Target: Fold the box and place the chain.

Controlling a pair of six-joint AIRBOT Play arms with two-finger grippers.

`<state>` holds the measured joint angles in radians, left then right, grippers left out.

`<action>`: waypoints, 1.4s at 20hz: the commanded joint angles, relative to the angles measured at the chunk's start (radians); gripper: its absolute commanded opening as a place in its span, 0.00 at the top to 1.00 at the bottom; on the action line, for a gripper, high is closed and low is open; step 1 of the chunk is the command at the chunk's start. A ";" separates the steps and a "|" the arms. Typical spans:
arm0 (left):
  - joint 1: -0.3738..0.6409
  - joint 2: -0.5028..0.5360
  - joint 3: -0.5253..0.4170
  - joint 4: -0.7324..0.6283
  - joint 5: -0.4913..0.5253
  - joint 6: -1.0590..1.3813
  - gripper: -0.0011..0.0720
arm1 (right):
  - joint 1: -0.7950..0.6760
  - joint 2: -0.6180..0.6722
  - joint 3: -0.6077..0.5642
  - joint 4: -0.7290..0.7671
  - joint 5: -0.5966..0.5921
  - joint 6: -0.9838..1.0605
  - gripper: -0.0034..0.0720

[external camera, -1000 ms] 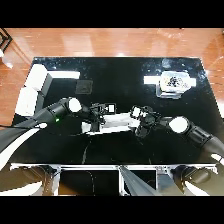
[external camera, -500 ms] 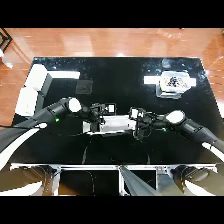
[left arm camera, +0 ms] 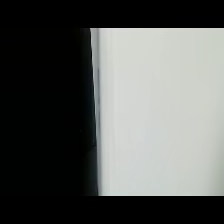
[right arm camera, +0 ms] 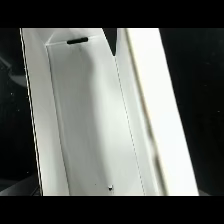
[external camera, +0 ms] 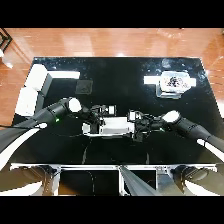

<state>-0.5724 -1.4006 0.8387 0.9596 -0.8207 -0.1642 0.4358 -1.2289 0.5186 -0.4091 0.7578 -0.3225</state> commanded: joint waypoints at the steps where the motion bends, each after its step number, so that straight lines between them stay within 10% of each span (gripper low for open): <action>1: 0.000 -0.001 0.000 0.001 -0.017 0.000 0.96 | 0.001 -0.005 0.000 -0.031 0.000 0.016 0.03; 28: 0.000 -0.006 0.000 0.001 -0.010 0.001 0.96 | 0.028 -0.010 0.000 -0.168 -0.078 0.113 0.03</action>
